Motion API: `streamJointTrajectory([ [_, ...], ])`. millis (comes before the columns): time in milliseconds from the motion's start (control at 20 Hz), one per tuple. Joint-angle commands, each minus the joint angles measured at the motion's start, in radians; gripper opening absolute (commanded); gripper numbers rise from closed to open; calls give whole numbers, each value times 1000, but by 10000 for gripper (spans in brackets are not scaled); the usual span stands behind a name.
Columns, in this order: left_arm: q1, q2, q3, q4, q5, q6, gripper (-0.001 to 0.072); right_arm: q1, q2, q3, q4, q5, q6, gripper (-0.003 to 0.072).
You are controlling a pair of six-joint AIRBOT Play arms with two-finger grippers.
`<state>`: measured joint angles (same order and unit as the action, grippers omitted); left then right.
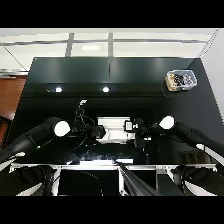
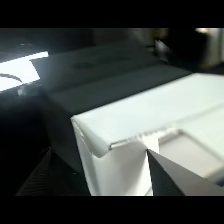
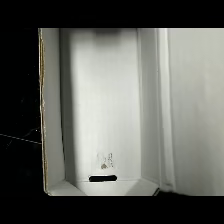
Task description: Fold the box and place the chain.
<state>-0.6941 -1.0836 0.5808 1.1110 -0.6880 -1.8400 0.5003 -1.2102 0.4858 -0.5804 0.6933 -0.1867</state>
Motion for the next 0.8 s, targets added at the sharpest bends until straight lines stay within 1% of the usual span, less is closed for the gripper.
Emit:
streamJointTrajectory([
  [0,-55,-39,83,251,-132,-308,699,1,0,0,0,0,0,487],
  [50,-71,-62,111,271,-189,-341,681,1,0,0,0,0,0,487],
  [150,-111,-110,160,298,-260,-420,679,1,0,0,0,0,0,486],
  [200,-134,-135,184,307,-272,-431,663,1,0,0,0,0,0,487],
  [250,-158,-162,212,319,-282,-438,578,1,0,0,0,0,0,486],
  [350,-196,-208,257,354,-306,-471,570,1,0,0,0,0,0,487],
  [450,-208,-243,288,371,-339,-505,563,1,0,0,0,0,0,487],
  [500,-208,-251,295,373,-339,-510,513,1,0,0,0,0,0,487],
  [550,-206,-253,298,374,-336,-528,488,1,0,0,0,0,0,486],
  [700,-206,-258,299,372,-332,-529,487,1,0,0,0,1,0,487],
  [750,-206,-264,299,372,-334,-529,473,1,0,0,0,1,0,486],
])
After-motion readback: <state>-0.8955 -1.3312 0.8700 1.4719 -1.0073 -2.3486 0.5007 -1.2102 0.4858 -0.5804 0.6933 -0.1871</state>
